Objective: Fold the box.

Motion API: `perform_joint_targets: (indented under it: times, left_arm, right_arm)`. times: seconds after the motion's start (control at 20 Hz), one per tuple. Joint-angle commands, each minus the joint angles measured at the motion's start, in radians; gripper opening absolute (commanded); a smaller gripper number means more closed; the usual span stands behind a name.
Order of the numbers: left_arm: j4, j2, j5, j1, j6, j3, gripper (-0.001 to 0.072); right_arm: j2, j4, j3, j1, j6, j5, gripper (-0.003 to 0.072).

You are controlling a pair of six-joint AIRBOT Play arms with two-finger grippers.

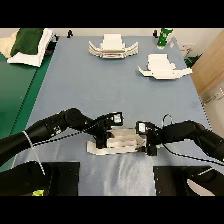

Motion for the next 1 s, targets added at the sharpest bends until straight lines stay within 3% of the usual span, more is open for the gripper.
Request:
perform_joint_targets:
  times: [0.0,0.3,0.4,0.95]
  left_arm:
    - [0.0,0.0,0.001,0.0,0.0,0.0,0.0013]
    - [0.0,0.0,0.001,0.0,0.0,0.0,0.0013]
    - [0.0,0.001,0.001,-0.001,0.0,0.0,0.0013]
    - [0.0,0.0,0.001,0.0,0.0,0.0,0.0014]
  right_arm:
    - [-0.029,0.005,0.002,0.027,-0.001,-0.023,0.0671]
    - [-0.028,0.005,-0.045,0.033,-0.001,0.001,0.065]
    - [-0.028,0.005,-0.046,0.037,-0.001,0.003,0.0572]
    - [-0.028,-0.002,-0.065,0.045,-0.001,0.058,0.0571]
